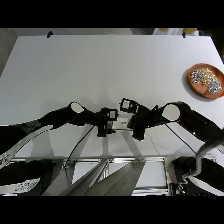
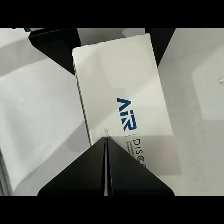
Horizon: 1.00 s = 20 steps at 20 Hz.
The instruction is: Fold the box and place the chain.
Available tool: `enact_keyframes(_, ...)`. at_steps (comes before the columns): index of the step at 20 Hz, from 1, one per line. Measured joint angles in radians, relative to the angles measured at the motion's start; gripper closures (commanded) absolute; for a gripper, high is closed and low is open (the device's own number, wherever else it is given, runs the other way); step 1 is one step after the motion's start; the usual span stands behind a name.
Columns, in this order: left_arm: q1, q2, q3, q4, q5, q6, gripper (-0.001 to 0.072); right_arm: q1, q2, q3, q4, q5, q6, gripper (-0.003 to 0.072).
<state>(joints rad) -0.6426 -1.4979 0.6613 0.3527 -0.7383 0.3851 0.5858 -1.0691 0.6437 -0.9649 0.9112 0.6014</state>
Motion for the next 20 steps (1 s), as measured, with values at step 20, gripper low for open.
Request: enact_keyframes(20,0.000,0.000,0.000,-0.004,0.000,-0.005,0.0435,-0.008,0.002,0.052,-0.020,0.023,0.090,0.0669)
